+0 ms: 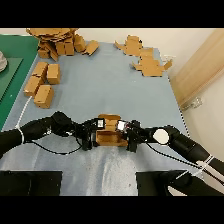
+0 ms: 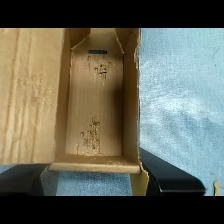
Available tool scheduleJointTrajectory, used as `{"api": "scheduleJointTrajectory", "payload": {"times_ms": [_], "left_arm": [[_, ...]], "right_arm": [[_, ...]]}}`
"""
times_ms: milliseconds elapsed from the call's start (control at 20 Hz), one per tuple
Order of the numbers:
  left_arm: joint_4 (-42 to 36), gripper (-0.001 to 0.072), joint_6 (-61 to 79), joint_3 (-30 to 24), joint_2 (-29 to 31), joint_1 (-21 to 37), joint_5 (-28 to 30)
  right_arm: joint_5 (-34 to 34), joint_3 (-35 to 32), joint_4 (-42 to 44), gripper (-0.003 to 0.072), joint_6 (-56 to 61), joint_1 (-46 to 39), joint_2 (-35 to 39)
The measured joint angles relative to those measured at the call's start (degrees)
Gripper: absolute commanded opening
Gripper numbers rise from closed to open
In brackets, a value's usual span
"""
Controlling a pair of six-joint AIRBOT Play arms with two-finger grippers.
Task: Fold the box.
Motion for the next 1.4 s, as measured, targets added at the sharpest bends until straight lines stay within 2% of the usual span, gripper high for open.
{"api": "scheduleJointTrajectory", "payload": {"times_ms": [250,300,400,550,600,650,700,1100,1400], "left_arm": [[0.0,0.0345,0.0,0.0,0.0,0.0,0.0],[0.0,0.0345,0.0,0.0,0.0,0.0,0.0],[0.0,0.0345,0.0,0.0,0.0,0.0,0.0],[0.0,0.0345,0.0,0.0,0.0,0.0,0.0],[0.0,0.0345,0.0,0.0,0.0,0.0,0.0],[0.0,0.0345,0.0,0.0,0.0,0.0,0.0],[0.0,0.0344,0.0,0.0,0.0,0.0,0.0],[0.0,0.0345,0.0,0.0,0.0,0.0,0.0],[0.0,0.0345,0.0,0.0,0.0,0.0,0.0]], "right_arm": [[-1.6,0.3,1.0,0.0079,-0.5,2.5,-2.3],[-1.8,0.3,0.9,0.0149,-0.6,2.8,-2.5],[-1.8,0.2,-1.5,0.0241,-0.8,3.1,-2.9],[-2.2,0.3,-6.9,0.0245,0.3,2.2,-2.8],[-2.2,0.3,-7.9,0.0305,0.6,1.6,-2.7],[-2.0,0.3,-9.0,0.0468,0.9,1.0,-2.5],[-1.8,0.3,-9.7,0.0484,1.0,0.7,-2.1],[6.8,0.3,-10.6,0.0484,1.4,-0.3,4.0],[6.9,0.3,-4.1,0.0483,-2.0,-0.3,3.4]]}}
